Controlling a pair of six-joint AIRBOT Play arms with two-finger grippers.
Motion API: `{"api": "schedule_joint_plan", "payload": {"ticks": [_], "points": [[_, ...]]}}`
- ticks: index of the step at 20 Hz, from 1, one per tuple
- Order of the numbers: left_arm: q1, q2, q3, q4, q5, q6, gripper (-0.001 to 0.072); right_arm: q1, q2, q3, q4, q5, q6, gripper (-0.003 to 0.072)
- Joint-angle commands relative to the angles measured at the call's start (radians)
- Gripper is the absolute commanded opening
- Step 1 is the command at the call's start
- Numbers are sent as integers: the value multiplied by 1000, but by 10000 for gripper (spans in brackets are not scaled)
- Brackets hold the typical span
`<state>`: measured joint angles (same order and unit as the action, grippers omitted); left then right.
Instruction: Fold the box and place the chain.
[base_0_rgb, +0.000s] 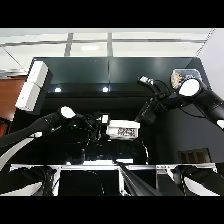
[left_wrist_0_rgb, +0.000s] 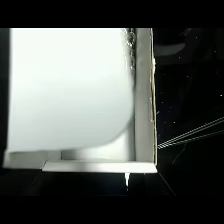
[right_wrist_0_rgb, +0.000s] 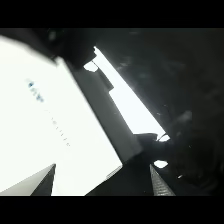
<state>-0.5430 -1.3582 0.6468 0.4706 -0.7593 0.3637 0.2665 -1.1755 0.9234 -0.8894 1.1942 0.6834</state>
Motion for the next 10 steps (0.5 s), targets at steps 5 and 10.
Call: {"api": "schedule_joint_plan", "payload": {"ticks": [5,10], "points": [[0,0,1,0,-1,0,400,89,10,-85,55,-55,-258,660],[0,0,1,0,-1,0,400,127,10,-85,43,-43,-273,660]]}}
